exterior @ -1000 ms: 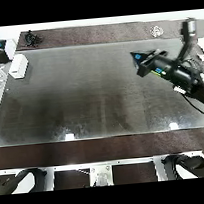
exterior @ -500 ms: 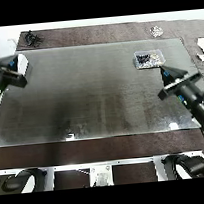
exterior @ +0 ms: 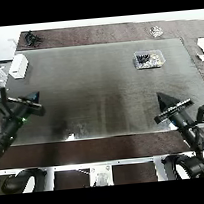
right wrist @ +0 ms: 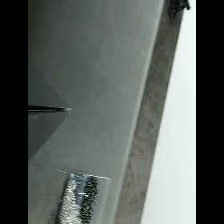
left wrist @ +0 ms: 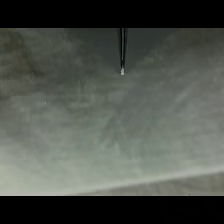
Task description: Fold the box and place the chain.
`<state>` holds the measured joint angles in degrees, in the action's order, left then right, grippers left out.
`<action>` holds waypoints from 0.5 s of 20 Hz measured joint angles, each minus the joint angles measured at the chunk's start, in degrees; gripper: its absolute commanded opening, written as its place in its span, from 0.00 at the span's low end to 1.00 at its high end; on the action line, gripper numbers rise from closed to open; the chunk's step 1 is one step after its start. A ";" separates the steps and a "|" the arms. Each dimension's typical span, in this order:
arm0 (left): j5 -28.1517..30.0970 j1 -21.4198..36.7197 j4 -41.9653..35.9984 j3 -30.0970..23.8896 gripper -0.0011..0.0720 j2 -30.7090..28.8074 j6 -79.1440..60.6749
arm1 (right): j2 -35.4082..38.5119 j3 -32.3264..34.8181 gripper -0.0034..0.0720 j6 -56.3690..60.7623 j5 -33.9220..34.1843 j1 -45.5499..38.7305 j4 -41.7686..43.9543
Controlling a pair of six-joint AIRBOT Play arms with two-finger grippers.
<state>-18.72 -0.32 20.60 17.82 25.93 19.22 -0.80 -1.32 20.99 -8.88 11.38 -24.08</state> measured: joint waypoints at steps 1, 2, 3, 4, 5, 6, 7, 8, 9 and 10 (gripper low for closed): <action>0.11 -0.02 -0.02 -1.31 0.04 -0.13 0.04 | 0.37 1.36 0.05 0.00 0.04 0.00 -0.09; 0.11 -0.07 0.00 -2.29 0.04 -0.15 0.07 | 0.72 2.58 0.05 0.00 0.04 0.00 -0.11; 0.11 -0.07 0.00 -3.06 0.04 -0.22 0.20 | 0.90 3.39 0.05 0.00 0.07 0.00 -0.11; 0.13 -0.07 -0.02 -3.56 0.04 -0.26 0.22 | 1.09 4.04 0.05 0.00 0.02 0.00 -0.11; 0.09 -0.07 -0.02 -4.00 0.04 -0.26 0.22 | 1.18 4.52 0.05 0.00 0.02 0.00 -0.11; 0.09 -0.07 -0.04 -4.24 0.04 -0.28 0.24 | 1.31 4.83 0.05 0.00 0.02 0.00 -0.13; 0.09 -0.07 -0.04 -4.48 0.04 -0.31 0.26 | 1.36 5.05 0.05 0.00 0.00 0.02 -0.13; 0.09 -0.07 -0.02 -4.61 0.04 -0.31 0.26 | 1.38 5.25 0.05 0.00 -0.02 0.00 -0.13; 0.09 -0.07 -0.04 -4.74 0.04 -0.31 0.26 | 1.38 5.35 0.05 0.00 -0.04 0.00 -0.15; 0.07 -0.07 -0.02 -4.81 0.04 -0.31 0.26 | 1.42 5.44 0.05 0.00 -0.07 0.00 -0.15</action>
<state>-18.65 -0.38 20.58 13.02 25.63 19.49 0.62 4.12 20.99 -8.95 11.38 -24.23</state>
